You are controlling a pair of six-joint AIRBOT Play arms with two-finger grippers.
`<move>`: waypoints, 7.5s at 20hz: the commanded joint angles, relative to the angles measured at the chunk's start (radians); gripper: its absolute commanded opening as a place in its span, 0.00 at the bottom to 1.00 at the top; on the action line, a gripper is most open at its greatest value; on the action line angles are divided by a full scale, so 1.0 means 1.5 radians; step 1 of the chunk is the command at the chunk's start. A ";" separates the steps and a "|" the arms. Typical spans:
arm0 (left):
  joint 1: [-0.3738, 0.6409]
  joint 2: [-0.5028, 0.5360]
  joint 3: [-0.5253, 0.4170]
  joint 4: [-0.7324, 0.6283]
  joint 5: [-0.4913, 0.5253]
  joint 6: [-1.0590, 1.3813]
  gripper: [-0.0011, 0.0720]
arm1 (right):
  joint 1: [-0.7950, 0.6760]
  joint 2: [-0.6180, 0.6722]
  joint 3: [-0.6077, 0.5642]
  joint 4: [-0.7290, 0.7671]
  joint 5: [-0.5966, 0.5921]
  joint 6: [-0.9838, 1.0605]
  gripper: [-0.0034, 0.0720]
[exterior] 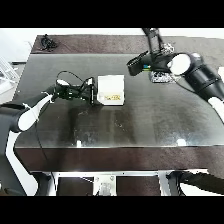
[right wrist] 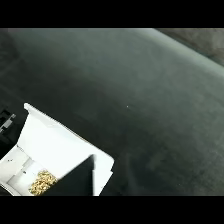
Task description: Fold the box and place the chain.
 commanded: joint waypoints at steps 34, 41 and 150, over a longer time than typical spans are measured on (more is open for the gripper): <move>0.001 0.001 0.000 0.000 0.000 0.000 0.75 | -0.081 -0.388 0.274 0.310 0.453 -0.492 0.42; 0.001 0.001 0.000 0.000 0.000 0.000 0.75 | -0.065 -0.388 0.274 0.310 0.447 -0.495 0.66; 0.001 0.001 0.000 0.000 0.000 0.000 0.75 | -0.007 -0.280 0.033 0.367 0.211 -0.876 0.39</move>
